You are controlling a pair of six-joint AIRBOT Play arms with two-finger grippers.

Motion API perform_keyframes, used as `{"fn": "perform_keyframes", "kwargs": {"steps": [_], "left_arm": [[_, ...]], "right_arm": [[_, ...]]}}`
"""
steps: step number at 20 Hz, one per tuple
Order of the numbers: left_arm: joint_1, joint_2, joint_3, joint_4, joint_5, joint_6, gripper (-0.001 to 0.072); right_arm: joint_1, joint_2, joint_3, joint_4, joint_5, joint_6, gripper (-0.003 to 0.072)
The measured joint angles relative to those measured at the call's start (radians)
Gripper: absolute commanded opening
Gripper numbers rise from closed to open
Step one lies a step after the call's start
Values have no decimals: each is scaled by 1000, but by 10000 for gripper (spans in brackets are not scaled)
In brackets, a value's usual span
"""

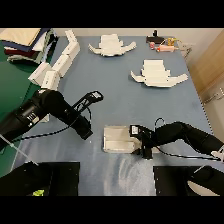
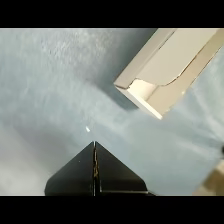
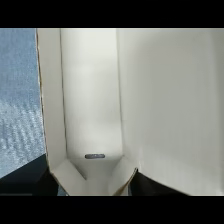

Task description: Fold the box.

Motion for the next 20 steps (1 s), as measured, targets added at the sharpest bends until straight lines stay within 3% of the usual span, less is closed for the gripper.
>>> {"fn": "perform_keyframes", "kwargs": {"steps": [2,3,4,7,10,15,20], "left_arm": [[14,-7,-45,-26,86,160,32],[14,-11,-67,-32,127,240,306],[19,-13,-90,-52,165,314,684],[43,-17,-170,-161,304,549,692],[56,-18,-248,-281,375,778,692],[61,-19,-365,-381,428,1056,692],[17,-26,-411,-507,457,1165,692]], "right_arm": [[0,0,0,0,0,0,519],[0,0,0,0,0,0,519],[0,0,0,0,0,0,519],[0,0,0,0,0,0,519],[0,0,0,-1,0,0,519],[0,0,0,-3,0,0,519],[0,0,0,-3,0,0,519]]}}
